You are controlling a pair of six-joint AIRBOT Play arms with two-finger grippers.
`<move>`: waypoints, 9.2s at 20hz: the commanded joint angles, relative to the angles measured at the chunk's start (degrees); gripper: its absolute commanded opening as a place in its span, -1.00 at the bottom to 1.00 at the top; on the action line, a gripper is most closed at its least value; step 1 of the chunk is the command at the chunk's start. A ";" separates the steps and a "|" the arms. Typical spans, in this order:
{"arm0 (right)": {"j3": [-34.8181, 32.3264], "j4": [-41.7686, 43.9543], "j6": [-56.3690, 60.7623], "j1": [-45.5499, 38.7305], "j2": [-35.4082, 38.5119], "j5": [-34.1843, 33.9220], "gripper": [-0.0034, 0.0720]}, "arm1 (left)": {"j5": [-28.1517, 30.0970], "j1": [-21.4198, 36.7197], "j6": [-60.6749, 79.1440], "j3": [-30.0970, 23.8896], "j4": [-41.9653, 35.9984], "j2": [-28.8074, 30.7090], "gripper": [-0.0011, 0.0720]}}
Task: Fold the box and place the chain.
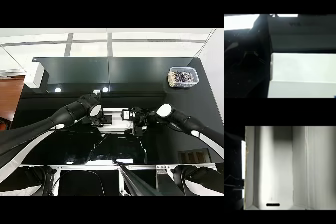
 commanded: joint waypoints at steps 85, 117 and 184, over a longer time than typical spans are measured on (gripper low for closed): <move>5.11 11.74 70.69 -14.34 -4.70 24.22 0.18 | 1.40 1.33 -1.36 0.00 0.87 -0.15 -0.90; 26.60 -46.56 133.02 14.47 -8.83 22.56 0.13 | 1.40 1.31 -1.36 0.00 0.46 -0.15 -0.90; 64.19 -56.39 120.80 -35.15 -36.33 19.54 0.68 | 1.64 1.36 -1.36 0.00 0.48 -0.15 -0.90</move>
